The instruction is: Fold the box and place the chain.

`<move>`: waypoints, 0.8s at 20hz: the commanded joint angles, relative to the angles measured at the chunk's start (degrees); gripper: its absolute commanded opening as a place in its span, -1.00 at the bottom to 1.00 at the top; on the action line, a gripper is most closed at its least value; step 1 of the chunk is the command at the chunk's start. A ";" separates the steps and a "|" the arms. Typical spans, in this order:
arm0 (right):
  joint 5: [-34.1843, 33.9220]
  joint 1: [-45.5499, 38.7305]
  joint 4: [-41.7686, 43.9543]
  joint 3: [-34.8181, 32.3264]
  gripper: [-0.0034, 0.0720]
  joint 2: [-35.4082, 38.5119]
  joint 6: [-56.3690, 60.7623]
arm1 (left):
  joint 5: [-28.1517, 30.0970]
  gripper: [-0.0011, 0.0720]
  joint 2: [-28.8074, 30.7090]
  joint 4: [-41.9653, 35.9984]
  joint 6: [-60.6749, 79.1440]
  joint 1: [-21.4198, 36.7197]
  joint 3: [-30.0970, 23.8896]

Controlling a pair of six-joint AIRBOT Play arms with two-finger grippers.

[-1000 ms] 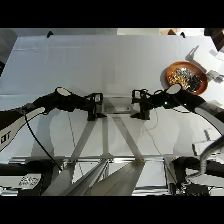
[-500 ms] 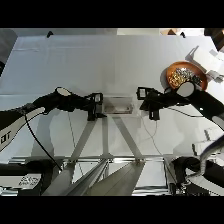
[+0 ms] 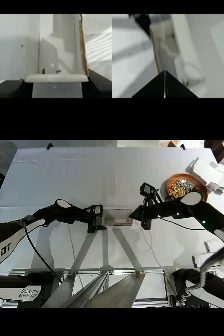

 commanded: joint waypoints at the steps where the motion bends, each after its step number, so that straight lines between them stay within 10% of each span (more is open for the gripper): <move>1: -1.14 -0.04 12.92 2.23 -0.90 -6.84 -1.86 | 0.00 -0.39 -0.02 0.00 0.02 0.00 0.02; 16: -6.86 -2.51 13.33 6.60 -0.90 -20.81 -2.80 | 0.00 -0.39 -0.02 0.00 0.02 0.00 0.02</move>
